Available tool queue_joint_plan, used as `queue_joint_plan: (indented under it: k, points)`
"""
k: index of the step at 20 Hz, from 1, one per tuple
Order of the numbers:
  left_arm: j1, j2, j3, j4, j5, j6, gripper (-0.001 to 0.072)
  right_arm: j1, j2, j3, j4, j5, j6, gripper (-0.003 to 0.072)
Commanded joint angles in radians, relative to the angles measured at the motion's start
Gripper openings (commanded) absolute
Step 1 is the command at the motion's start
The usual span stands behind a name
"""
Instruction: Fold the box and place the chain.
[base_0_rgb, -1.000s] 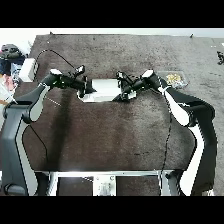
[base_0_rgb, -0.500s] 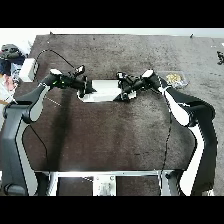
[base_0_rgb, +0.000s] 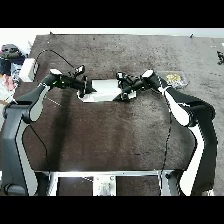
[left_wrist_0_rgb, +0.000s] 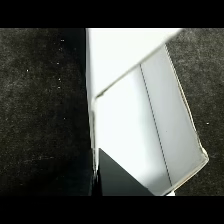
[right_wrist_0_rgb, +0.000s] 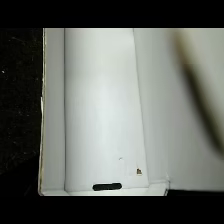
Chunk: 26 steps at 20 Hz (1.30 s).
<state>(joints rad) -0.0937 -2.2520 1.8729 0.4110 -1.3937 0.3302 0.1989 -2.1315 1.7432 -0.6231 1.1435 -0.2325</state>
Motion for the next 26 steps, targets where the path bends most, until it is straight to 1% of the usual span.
queue_joint_plan:
  k: [1,22,23,24,25,26]
  points:
    - [0.001,0.000,0.000,0.000,-0.001,0.000,0.0013,-0.001,-0.001,0.001,-0.001,-0.003,0.000,0.0507]
    - [0.001,0.000,0.000,-0.028,-0.004,-0.001,0.0014,-0.001,-0.001,0.001,-0.001,-0.003,0.000,0.0508]
    - [0.001,0.000,0.000,-0.028,-0.011,0.000,0.0022,-0.001,-0.001,0.001,-0.001,-0.003,0.000,0.0507]
    - [0.002,0.000,0.000,-0.028,-0.014,-0.007,0.0203,-0.001,-0.001,0.001,-0.001,-0.003,0.000,0.0507]
    - [0.006,0.000,0.000,-0.025,-0.014,-0.029,0.0273,-0.001,-0.001,0.001,-0.001,-0.003,0.000,0.0507]
    - [0.011,0.001,0.000,-0.026,-0.017,-0.035,0.0274,-0.001,-0.001,0.001,-0.001,-0.003,0.000,0.0507]
